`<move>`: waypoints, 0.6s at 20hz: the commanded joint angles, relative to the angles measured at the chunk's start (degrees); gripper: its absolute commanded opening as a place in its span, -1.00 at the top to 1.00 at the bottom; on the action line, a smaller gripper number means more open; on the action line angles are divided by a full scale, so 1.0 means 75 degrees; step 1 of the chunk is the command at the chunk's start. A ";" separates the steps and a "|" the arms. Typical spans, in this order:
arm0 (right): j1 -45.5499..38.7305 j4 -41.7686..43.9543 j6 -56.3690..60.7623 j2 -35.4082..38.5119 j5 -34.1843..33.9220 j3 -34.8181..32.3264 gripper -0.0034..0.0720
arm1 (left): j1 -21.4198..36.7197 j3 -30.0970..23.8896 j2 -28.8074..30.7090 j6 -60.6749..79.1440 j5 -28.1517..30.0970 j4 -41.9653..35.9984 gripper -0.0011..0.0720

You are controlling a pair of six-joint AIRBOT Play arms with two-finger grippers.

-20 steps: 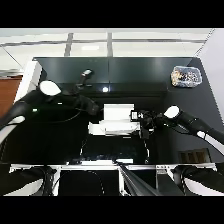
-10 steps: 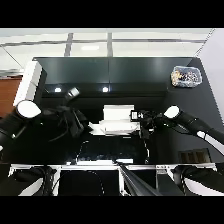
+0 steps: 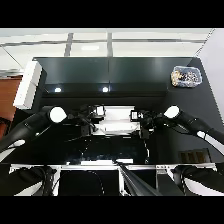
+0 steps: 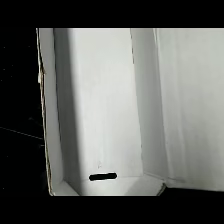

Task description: Fold the box and place the chain.

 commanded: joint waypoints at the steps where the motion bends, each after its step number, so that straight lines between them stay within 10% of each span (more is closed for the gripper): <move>1: -0.0003 0.0000 0.0003 0.0003 0.0000 0.0009 0.57 | -0.0055 0.0434 -0.0667 0.0600 -0.0956 -0.0592 -0.92; 7: -0.0003 0.0003 0.0003 0.0003 0.0000 0.0009 0.57 | 0.0189 0.0484 -0.0752 0.0694 -0.1093 -0.0501 -0.87; 12: -0.0003 0.0003 0.0003 0.0003 0.0000 0.0009 0.57 | 0.0187 0.0484 -0.0752 0.0603 -0.0968 -0.0761 -0.12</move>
